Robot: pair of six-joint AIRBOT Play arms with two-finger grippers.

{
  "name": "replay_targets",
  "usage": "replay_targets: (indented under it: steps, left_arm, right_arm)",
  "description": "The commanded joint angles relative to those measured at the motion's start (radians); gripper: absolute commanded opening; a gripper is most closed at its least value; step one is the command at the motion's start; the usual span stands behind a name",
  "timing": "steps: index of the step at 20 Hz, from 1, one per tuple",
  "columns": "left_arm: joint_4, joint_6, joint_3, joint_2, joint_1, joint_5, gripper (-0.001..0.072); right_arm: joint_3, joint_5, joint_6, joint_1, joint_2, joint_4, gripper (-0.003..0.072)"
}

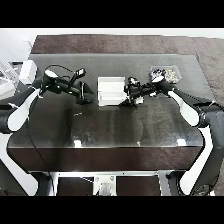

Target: Fold the box and place the chain.

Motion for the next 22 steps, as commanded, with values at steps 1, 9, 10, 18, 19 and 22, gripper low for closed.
replay_targets:
  steps: [1,9,10,18,19,22]
  left_arm:
    - [-0.080,0.093,-0.011,-0.035,0.000,0.016,0.0720]
    - [-0.145,0.148,-0.011,-0.083,0.000,0.001,0.0720]
    - [-0.146,0.148,-0.011,-0.085,0.000,0.001,0.0720]
    - [-0.166,0.174,-0.011,-0.095,-0.014,0.039,0.0720]
    - [-0.167,0.174,-0.011,-0.095,-0.014,0.042,0.0720]
    - [-0.169,0.173,-0.011,-0.095,-0.014,0.040,0.0720]
  right_arm:
    - [0.000,0.000,0.000,0.000,0.000,0.000,0.0586]
    - [0.000,0.000,0.000,0.000,0.000,0.000,0.0586]
    - [0.000,0.000,0.000,0.000,0.000,0.000,0.0586]
    - [0.000,0.000,0.000,0.000,0.000,0.000,0.0586]
    - [0.000,0.000,0.000,0.000,0.000,0.000,0.0586]
    - [0.000,0.000,0.000,0.000,0.000,0.000,0.0586]
